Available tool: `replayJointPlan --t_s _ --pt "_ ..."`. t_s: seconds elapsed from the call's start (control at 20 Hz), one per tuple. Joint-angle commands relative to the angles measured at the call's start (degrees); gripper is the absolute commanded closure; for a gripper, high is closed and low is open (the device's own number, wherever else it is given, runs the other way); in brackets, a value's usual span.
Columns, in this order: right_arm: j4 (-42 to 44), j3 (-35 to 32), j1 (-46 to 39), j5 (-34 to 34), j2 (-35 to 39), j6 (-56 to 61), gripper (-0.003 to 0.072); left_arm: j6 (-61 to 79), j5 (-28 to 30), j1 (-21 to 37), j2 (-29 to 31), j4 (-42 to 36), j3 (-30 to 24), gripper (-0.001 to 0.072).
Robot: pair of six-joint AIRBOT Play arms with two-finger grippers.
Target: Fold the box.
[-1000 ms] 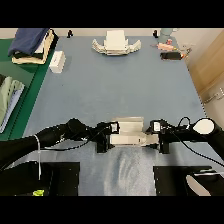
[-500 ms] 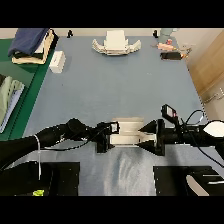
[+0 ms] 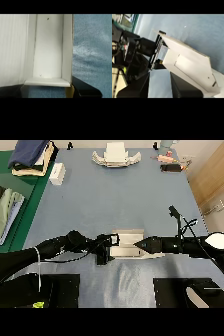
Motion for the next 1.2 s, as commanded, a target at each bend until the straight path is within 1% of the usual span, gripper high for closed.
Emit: replayJointPlan --t_s 0.0,0.1,0.2,0.25,0.3,0.35,0.4,0.5,0.6,0.7,0.8,0.85,0.9,1.0,1.15 --pt "-0.9 0.0 0.1 -3.3 0.0 7.1 0.0302 0.0 0.0 0.0 0.0 0.0 0.0 0.0245" --pt "-4.2 0.0 0.0 -5.0 -0.3 7.1 0.0302 0.0 0.0 0.0 0.0 0.0 0.0 0.0245" --pt "-6.8 0.0 0.0 -9.9 -0.9 8.1 0.0302 0.0 0.0 0.0 0.0 0.0 0.0 0.0245" --pt "-5.5 0.0 0.1 -10.8 -1.1 10.5 0.0303 0.0 0.0 0.0 0.0 0.0 0.0 0.0245" --pt "-3.2 0.0 0.4 -10.1 -1.6 11.4 0.0324 0.0 0.0 0.0 0.0 0.0 0.0 0.0245" --pt "-1.7 0.0 1.3 -9.4 -2.3 10.8 0.0342 0.0 0.0 0.0 0.0 0.0 0.0 0.0245" --pt "-0.5 0.0 3.2 -9.2 -3.1 9.6 0.0342 0.0 0.0 0.0 0.0 0.0 0.0 0.0245" --pt "-0.1 0.6 6.8 -10.7 -5.4 8.6 0.0352 0.0 0.0 0.0 0.0 0.0 0.0 0.0245" --pt "-0.2 3.3 8.4 -12.8 -9.7 6.6 0.0420 0.0 0.0 0.0 0.0 0.0 0.0 0.0245" --pt "-1.1 6.9 8.6 -14.6 -15.5 5.3 0.0420 0.0 0.0 0.0 0.0 0.0 0.0 0.0245" --pt "-3.6 10.7 8.6 -14.9 -21.8 5.3 0.0422 0.0 0.0 0.0 0.0 0.0 0.0 0.0245" --pt "-4.9 12.2 8.7 -14.9 -24.9 5.3 0.0445 0.0 0.0 0.0 0.0 0.0 0.0 0.0245" --pt "-5.9 13.6 8.7 -14.9 -28.3 5.3 0.0527 0.0 0.0 0.0 0.0 0.0 0.0 0.0245" --pt "-6.3 15.0 8.7 -14.4 -33.9 3.0 0.0528 0.0 0.0 0.0 0.0 0.0 0.0 0.0245" --pt "-6.4 15.2 9.6 -13.3 -38.9 -0.2 0.0528 0.0 0.0 0.0 0.0 0.0 0.0 0.0245"
